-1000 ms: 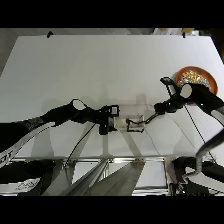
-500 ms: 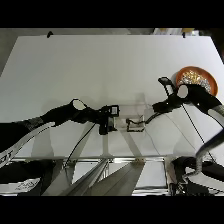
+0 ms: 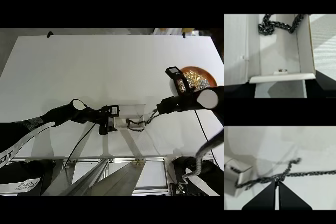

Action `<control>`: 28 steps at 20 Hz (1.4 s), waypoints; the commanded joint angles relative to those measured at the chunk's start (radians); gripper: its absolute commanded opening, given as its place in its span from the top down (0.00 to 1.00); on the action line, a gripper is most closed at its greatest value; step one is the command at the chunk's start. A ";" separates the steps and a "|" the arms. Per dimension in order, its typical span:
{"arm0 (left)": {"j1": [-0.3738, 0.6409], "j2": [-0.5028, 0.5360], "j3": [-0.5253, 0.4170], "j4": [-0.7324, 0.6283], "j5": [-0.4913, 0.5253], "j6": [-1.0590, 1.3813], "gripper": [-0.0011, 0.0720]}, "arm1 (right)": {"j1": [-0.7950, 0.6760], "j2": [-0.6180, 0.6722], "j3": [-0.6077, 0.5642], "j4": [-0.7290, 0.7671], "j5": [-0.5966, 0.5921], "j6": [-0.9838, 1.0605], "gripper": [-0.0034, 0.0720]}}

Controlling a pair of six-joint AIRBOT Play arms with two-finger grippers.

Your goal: Fold the box and place the chain.

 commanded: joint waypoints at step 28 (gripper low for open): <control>0.001 0.001 0.000 0.000 0.000 0.000 0.64 | 0.264 -0.119 -0.009 0.335 -0.129 -0.159 0.71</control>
